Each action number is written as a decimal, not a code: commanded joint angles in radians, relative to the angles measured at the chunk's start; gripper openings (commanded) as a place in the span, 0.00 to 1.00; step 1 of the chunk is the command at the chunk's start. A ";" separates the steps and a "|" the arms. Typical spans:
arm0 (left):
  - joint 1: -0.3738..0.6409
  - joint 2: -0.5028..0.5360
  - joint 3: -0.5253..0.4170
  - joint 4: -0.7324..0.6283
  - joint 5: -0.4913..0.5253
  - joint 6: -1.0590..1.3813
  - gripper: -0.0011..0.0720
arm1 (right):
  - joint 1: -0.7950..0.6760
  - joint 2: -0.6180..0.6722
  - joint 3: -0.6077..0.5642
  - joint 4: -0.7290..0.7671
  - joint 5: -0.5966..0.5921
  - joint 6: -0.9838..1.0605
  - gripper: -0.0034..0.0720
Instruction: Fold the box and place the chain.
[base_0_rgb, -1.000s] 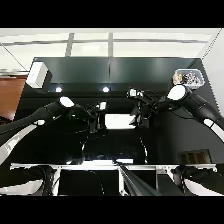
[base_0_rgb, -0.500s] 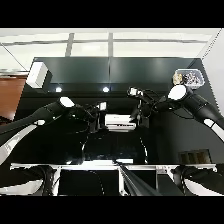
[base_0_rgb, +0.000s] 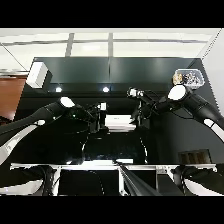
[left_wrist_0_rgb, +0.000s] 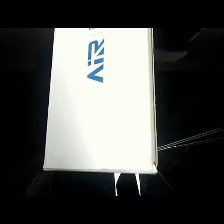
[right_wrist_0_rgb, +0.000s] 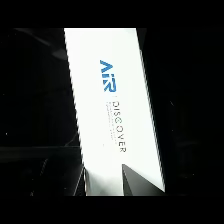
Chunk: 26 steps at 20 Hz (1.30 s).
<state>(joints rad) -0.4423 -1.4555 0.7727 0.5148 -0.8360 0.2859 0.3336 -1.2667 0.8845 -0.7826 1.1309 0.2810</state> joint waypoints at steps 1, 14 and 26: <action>0.000 -0.001 0.001 0.000 0.002 -0.001 0.65 | 0.001 0.001 0.000 0.003 -0.002 0.000 0.41; 0.000 -0.001 0.001 0.000 0.002 -0.001 0.65 | 0.041 0.011 0.011 -0.056 -0.022 0.089 0.41; 0.000 -0.001 0.001 -0.001 0.002 -0.001 0.65 | -0.108 0.086 -0.156 0.346 0.104 0.601 0.07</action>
<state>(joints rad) -0.4419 -1.4555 0.7727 0.5133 -0.8333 0.2832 0.2348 -1.1839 0.8093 -0.6376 1.3289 0.8246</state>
